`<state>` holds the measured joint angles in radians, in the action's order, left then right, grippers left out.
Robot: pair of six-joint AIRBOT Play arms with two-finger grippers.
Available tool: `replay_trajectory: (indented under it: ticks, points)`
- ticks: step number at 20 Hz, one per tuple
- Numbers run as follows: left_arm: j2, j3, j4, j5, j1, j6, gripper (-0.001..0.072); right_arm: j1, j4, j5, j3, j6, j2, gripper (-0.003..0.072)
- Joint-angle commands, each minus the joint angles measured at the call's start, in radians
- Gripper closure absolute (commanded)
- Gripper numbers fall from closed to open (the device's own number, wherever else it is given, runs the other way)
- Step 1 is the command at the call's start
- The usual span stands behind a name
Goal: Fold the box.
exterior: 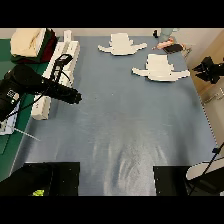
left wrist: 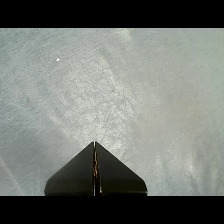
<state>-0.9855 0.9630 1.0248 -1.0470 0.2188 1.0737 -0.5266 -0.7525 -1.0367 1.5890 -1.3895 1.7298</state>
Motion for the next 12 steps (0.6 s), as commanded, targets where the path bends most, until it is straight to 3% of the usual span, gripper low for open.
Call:
replay_trajectory:
  ticks: [1,7,12]
  points:
    - [0.000,0.000,0.000,0.000,0.000,0.000,0.0694,-0.070,0.177,0.058,0.155,0.131,0.204,0.0302]
    - [0.000,0.000,0.000,0.000,0.000,0.000,0.0694,-0.026,0.185,0.141,0.322,0.162,0.413,0.0302]
    - [0.000,0.000,0.000,0.000,0.000,0.000,0.0694,0.017,0.185,0.199,0.404,0.159,0.492,0.0302]
